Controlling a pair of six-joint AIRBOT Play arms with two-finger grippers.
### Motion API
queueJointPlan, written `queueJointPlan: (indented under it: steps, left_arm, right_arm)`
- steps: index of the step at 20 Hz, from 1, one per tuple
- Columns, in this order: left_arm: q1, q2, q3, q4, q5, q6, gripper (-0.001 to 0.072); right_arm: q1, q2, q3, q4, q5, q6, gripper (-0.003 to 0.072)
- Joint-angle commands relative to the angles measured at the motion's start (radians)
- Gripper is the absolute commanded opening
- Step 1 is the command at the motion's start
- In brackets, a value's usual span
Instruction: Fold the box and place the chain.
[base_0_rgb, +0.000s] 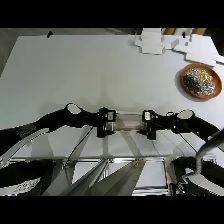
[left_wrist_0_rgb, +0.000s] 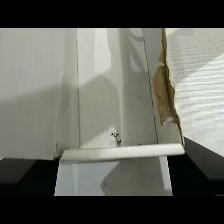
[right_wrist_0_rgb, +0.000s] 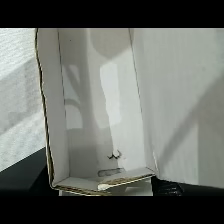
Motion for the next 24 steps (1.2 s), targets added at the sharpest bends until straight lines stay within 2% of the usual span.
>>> queueJointPlan:
  steps: [1,2,3,4,5,22,23,24]
  left_arm:
    - [-0.021,-0.016,0.0,-0.016,0.03,0.007,0.0695]
    - [-0.026,-0.017,0.0,-0.015,0.031,0.007,0.069]
    - [-0.026,-0.017,0.0,-0.016,0.029,0.006,0.06]
    - [-0.026,-0.017,0.0,-0.013,0.029,0.006,0.043]
    - [-0.026,-0.017,0.0,-0.013,0.029,0.006,0.0355]
    - [-0.026,-0.016,0.0,-0.013,0.025,0.003,0.0342]
    - [-0.026,-0.016,0.0,-0.013,0.025,0.003,0.0342]
    - [-0.026,-0.016,0.0,-0.013,0.025,0.003,0.0342]
  right_arm:
    - [0.0,0.001,0.0,0.0,0.0,0.0,0.0403]
    - [0.0,0.001,0.0,0.0,0.0,0.0,0.0403]
    - [0.0,0.001,0.0,0.0,0.0,0.0,0.0403]
    - [0.0,0.001,0.0,0.0,0.0,0.0,0.0403]
    - [0.0,0.001,0.0,0.0,0.0,0.0,0.0403]
    - [0.0,0.001,0.0,-0.008,0.028,0.0,0.0407]
    - [0.0,0.001,0.0,-0.005,0.029,0.005,0.0487]
    - [0.0,0.006,0.0,-0.006,0.032,0.025,0.0677]
